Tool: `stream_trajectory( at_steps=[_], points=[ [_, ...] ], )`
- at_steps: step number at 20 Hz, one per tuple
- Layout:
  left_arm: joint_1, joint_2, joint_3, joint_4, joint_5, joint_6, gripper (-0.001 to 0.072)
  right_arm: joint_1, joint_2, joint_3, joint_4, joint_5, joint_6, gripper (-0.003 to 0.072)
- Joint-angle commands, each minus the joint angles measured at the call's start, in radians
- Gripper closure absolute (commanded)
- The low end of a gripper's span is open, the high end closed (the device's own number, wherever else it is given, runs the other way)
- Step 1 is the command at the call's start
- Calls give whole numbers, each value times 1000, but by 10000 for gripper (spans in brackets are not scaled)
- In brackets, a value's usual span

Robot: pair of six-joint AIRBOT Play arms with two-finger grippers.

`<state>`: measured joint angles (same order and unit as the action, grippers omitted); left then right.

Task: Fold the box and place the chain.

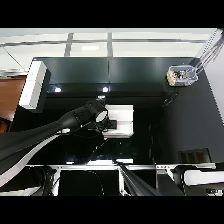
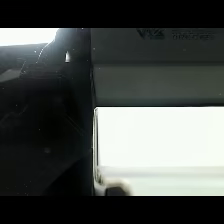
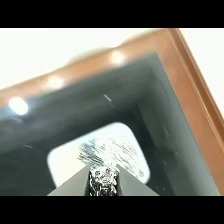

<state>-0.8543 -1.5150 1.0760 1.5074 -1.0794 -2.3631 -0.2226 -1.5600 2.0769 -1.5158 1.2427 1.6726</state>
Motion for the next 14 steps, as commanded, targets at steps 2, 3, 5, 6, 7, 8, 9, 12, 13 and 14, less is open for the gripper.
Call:
stream_trajectory(
  at_steps=[2, 3, 5, 6, 7, 8, 9, 12, 13, 14],
  points=[
    [1, 0, 1, 2, 6, 0, 679, 5, 207, 0, 166, -43, -89, 671],
    [1, 0, 1, 2, 6, 0, 679, 5, 246, 0, 195, -46, -95, 671],
    [1, 0, 1, 2, 6, 0, 679, 5, 311, 0, 268, -43, -109, 671],
    [1, 0, 1, 2, 6, 0, 679, 5, 340, 0, 311, -37, -120, 671],
    [1, 0, 1, 2, 6, 0, 679, 5, 364, 0, 348, -32, -124, 671],
    [1, 0, 1, 2, 6, 0, 679, 5, 389, 0, 384, -31, -134, 671],
    [1, 0, 1, 2, 6, 0, 679, 5, 411, 0, 413, -29, -140, 671],
    [1, 0, 1, 2, 6, 0, 679, 22, 473, 0, 471, 7, -141, 671],
    [1, 0, 1, 2, 5, 0, 679, 41, 492, 0, 472, 4, -142, 671],
    [1, 0, 1, 2, 5, 0, 679, 67, 509, 0, 471, 5, -143, 671]
  ],
)
